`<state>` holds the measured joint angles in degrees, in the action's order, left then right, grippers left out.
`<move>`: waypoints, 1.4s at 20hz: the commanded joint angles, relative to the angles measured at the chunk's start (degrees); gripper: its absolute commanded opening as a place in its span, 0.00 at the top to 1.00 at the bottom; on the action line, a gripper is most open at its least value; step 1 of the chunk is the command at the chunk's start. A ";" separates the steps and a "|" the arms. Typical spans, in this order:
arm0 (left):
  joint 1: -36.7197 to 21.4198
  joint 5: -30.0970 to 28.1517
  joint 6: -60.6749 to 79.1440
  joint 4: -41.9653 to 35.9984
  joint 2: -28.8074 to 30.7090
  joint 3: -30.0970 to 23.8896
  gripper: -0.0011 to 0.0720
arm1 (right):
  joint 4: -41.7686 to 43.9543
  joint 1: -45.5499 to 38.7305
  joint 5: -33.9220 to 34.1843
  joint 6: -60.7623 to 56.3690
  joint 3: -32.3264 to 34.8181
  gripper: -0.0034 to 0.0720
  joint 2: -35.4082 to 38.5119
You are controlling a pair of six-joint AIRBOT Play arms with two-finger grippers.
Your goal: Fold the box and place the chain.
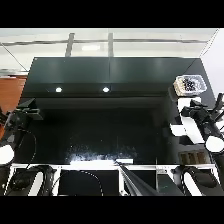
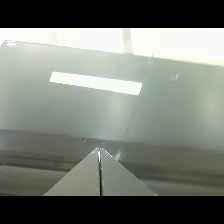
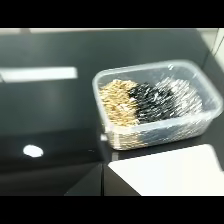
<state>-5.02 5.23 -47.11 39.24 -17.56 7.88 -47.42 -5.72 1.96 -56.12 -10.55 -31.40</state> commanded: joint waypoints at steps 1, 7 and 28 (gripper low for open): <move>0.68 -0.96 -1.44 -9.88 -1.75 0.42 0.95 | 5.14 2.75 -0.17 -4.28 -1.33 0.94 0.00; 9.53 12.83 9.40 -4.46 -20.57 18.60 0.95 | -13.27 2.51 -26.82 -2.84 -22.56 0.94 -8.81; -3.74 58.29 -34.16 30.51 -34.80 43.36 0.01 | -19.41 -60.83 -75.19 -2.29 -63.89 0.07 -60.06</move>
